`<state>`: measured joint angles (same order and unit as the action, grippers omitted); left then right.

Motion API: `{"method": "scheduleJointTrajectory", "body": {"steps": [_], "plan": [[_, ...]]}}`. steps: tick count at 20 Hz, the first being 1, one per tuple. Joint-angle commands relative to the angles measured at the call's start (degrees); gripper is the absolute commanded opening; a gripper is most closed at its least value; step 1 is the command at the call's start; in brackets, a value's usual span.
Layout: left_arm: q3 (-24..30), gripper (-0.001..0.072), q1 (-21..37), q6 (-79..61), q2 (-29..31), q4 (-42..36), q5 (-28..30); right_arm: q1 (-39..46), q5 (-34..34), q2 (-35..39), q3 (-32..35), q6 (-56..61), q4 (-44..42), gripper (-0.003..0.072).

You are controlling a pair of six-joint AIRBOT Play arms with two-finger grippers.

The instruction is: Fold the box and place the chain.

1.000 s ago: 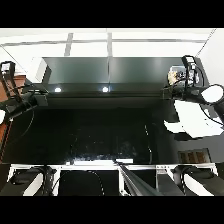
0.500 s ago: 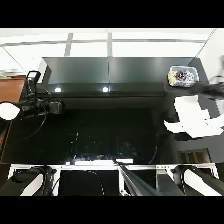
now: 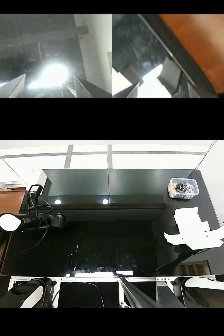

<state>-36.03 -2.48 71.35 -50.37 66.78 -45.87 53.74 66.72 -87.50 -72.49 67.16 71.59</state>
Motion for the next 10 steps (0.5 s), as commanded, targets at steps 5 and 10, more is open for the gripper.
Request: {"method": "scheduleJointTrajectory", "body": {"steps": [5,10], "plan": [[0.02,0.0709,-0.02,-0.02,-0.04,-0.17,-0.07,-4.63,8.35,-6.38,-4.35,-16.98,-0.13,0.0242],[0.02,0.0709,0.00,-0.02,-0.04,-0.15,-1.18,-7.37,13.77,-0.02,-2.95,-11.02,0.96,0.0011]]}}
